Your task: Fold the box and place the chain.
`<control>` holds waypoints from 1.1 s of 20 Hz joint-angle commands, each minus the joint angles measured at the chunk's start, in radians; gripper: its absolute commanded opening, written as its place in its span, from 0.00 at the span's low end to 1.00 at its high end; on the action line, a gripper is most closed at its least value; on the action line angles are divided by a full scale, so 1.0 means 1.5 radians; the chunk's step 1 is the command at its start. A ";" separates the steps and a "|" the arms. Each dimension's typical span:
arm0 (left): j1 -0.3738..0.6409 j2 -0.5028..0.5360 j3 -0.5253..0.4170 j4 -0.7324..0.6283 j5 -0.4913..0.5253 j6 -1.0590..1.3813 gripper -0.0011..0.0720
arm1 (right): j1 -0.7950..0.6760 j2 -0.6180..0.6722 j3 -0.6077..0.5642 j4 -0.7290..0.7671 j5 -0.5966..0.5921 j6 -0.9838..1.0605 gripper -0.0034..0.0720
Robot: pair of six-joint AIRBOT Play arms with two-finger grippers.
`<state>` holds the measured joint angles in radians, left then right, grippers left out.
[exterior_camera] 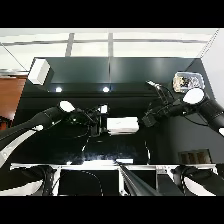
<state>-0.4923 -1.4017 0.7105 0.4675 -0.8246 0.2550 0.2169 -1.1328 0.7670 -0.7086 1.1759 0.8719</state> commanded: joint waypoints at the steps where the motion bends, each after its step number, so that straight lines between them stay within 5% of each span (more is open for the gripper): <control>1: 0.000 -0.001 0.000 0.000 0.001 0.000 0.65 | -0.014 -0.018 -0.054 0.167 0.023 0.063 0.06; 12: 0.000 -0.001 0.000 0.000 0.001 0.000 0.65 | 0.049 -0.113 -0.055 0.185 -0.088 0.050 0.06; 22: 0.000 -0.001 0.000 -0.001 0.001 0.000 0.65 | 0.038 -0.118 -0.040 0.157 -0.067 0.051 0.07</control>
<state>-0.4923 -1.4017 0.7101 0.4671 -0.8238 0.2550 0.2848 -1.3178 0.6914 -0.4610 1.0565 0.9588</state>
